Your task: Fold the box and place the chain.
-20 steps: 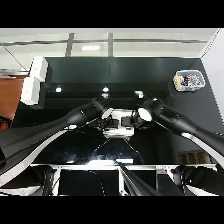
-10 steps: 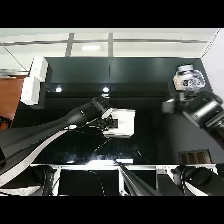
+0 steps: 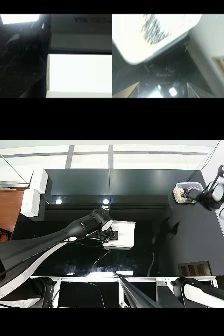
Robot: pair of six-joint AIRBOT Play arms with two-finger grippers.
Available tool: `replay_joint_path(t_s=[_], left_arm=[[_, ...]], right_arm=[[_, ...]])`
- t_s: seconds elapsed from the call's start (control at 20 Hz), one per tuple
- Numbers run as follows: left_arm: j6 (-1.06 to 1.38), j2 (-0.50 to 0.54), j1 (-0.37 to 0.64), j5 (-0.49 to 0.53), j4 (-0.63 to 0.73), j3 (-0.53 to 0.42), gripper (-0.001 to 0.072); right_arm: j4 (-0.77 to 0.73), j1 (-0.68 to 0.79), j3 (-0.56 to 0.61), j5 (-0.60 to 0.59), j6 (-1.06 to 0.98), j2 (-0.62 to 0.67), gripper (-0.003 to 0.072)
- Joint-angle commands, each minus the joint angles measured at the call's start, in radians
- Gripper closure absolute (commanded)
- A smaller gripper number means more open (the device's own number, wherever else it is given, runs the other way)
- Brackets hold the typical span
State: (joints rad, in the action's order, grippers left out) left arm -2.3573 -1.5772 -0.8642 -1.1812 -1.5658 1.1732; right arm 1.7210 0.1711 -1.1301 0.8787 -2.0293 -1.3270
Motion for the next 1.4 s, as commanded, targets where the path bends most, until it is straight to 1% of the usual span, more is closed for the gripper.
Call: replay_joint_path(t_s=[0.0, 0.2, 0.3, 0.4, 0.5, 0.75, 0.85, 0.9, 0.95, 1.1, 1.15, 1.2, 1.3, 1.35], left_arm=[[0.0, 0.0, 0.0, 0.001, 0.003, 0.0, 0.0678], [0.0, 0.0, 0.0, 0.001, 0.004, 0.0, 0.0678], [0.0, 0.0, 0.0, 0.0, 0.003, 0.0, 0.0678], [0.0, 0.0, 0.0, -0.001, 0.004, 0.0, 0.0678], [0.0, 0.0, 0.0, -0.003, 0.005, 0.0, 0.0678], [0.0, 0.0, 0.0, -0.009, 0.008, 0.0, 0.0678], [0.0, 0.0, 0.0, -0.008, 0.008, 0.0, 0.0678], [0.0, 0.0, 0.0, -0.008, 0.008, 0.0, 0.0678], [0.0, 0.0, 0.0, -0.008, 0.008, 0.0, 0.0678], [0.0, 0.0, 0.0, -0.009, 0.008, 0.0, 0.0678], [0.0, 0.0, 0.0, -0.009, 0.008, 0.0, 0.0678], [0.0, 0.0, 0.0, -0.009, 0.008, 0.0, 0.0678], [0.0, 0.0, 0.0, -0.009, 0.008, 0.0, 0.0678], [0.0, 0.0, 0.0, -0.009, 0.008, 0.0, 0.0678]], right_arm=[[-0.116, 0.114, -0.306, 0.121, 0.079, -0.253, -0.0017], [-0.143, 0.118, -0.523, 0.142, 0.113, -0.436, -0.0016], [-0.14, 0.118, -0.589, 0.155, 0.161, -0.501, -0.0016], [-0.104, 0.123, -0.608, 0.152, 0.163, -0.537, -0.0015], [-0.111, 0.139, -0.612, 0.144, 0.164, -0.562, -0.0016], [-0.114, 0.145, -0.613, 0.071, 0.2, -0.591, -0.0015], [-0.133, 0.145, -0.613, 0.064, 0.215, -0.608, -0.0014], [-0.136, 0.145, -0.613, 0.064, 0.217, -0.616, 0.002], [-0.136, 0.145, -0.613, 0.065, 0.217, -0.623, 0.0093], [-0.135, 0.145, -0.613, 0.063, 0.217, -0.634, 0.0093], [-0.135, 0.145, -0.613, 0.064, 0.217, -0.635, 0.0152], [-0.135, 0.145, -0.613, 0.066, 0.217, -0.636, 0.0235], [-0.135, 0.145, -0.616, 0.08, 0.219, -0.632, 0.0559], [-0.135, 0.145, -0.616, 0.09, 0.236, -0.624, 0.0662]])
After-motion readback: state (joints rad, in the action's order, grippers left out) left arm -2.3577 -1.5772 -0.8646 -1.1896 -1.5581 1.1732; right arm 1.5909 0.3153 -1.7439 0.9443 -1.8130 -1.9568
